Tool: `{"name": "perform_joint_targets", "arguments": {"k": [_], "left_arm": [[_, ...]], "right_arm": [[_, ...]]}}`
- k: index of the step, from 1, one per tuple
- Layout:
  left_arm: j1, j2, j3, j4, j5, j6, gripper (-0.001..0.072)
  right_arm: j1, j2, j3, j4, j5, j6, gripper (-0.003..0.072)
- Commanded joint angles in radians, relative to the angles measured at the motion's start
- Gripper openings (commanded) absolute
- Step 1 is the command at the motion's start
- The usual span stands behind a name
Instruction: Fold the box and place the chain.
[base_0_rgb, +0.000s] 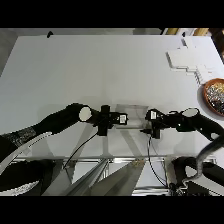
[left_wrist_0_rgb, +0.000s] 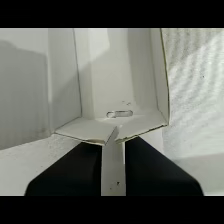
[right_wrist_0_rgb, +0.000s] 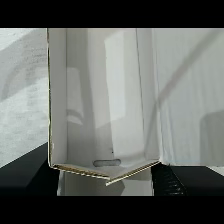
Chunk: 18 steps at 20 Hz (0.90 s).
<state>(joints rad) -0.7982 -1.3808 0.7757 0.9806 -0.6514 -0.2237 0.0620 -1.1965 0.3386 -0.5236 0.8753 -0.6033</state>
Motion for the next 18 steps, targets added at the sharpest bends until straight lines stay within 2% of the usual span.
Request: {"name": "perform_joint_targets", "arguments": {"k": [1, 8, 12, 15, 17, 18], "left_arm": [[0.001, 0.0, 0.0, -0.001, 0.009, 0.0, 0.0131], [0.0, -0.003, 0.049, -0.054, -0.027, 0.05, 0.0146], [-0.002, -0.037, 0.063, -0.072, -0.109, 0.07, 0.0153], [-0.002, -0.04, 0.063, -0.108, -0.092, 0.071, 0.0157], [-0.007, -0.042, 0.064, -0.117, -0.089, 0.09, 0.0266], [-0.009, -0.045, 0.064, -0.123, -0.089, 0.111, 0.0293]], "right_arm": [[0.0, 0.0, 0.0, 0.0, 0.0, 0.0, 0.041], [0.0, 0.0, 0.0, 0.0, 0.0, 0.001, 0.041], [0.0, 0.0, 0.0, 0.0, 0.0, 0.0, 0.041], [0.0, 0.0, 0.0, 0.0, 0.0, 0.0, 0.041], [0.0, 0.0, 0.0, 0.0, 0.0, 0.0, 0.041], [0.0, 0.0, 0.0, 0.0, 0.0, 0.0, 0.041]]}}
